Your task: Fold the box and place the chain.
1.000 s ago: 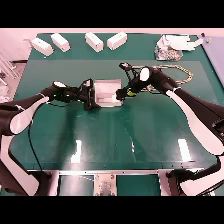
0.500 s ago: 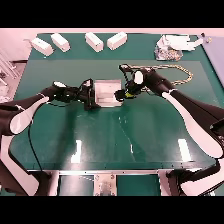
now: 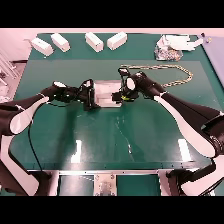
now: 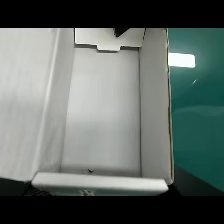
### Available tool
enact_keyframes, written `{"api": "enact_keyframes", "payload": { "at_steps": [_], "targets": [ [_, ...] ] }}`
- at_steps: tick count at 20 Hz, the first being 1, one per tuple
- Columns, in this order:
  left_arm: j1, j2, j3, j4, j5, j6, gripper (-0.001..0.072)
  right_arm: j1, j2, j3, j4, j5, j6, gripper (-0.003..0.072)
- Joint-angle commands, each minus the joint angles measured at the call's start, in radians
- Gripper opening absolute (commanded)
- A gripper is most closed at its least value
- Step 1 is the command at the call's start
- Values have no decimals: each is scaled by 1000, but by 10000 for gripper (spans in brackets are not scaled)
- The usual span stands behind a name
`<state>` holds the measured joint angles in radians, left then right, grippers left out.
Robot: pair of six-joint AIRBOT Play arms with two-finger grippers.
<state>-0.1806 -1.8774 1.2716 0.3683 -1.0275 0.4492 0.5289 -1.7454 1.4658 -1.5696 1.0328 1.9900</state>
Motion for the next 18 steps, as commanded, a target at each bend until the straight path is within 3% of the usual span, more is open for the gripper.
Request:
{"api": "enact_keyframes", "payload": {
  "at_steps": [1, 3, 5, 6, 8, 10, 12, 13, 18],
  "targets": [
    [1, 0, 1, -3, 2, -3, 629, 12, -10, 1, -6, -24, 53, 508],
    [1, 0, 1, -3, 2, -3, 629, 12, -12, 2, -6, -24, 64, 437],
    [1, 0, 1, -3, 2, -3, 629, 12, -12, 2, -6, -36, 79, 420],
    [1, 0, 1, -3, 2, -3, 629, 12, -12, 2, -6, -52, 79, 349],
    [1, 0, 1, -3, 2, -3, 629, 14, -12, 3, -3, -68, 79, 341],
    [1, 0, 1, -3, 2, -3, 629, 14, -12, 4, -3, -68, 79, 265],
    [1, 0, 1, -3, 2, -3, 629, 14, -12, 4, -3, -71, 79, 255],
    [1, 0, 1, -3, 2, -3, 629, 14, -12, 4, -3, -77, 79, 189],
    [1, 0, 1, -3, 2, -2, 629, 20, -12, 6, -13, -95, 66, 9]
  ]
}}
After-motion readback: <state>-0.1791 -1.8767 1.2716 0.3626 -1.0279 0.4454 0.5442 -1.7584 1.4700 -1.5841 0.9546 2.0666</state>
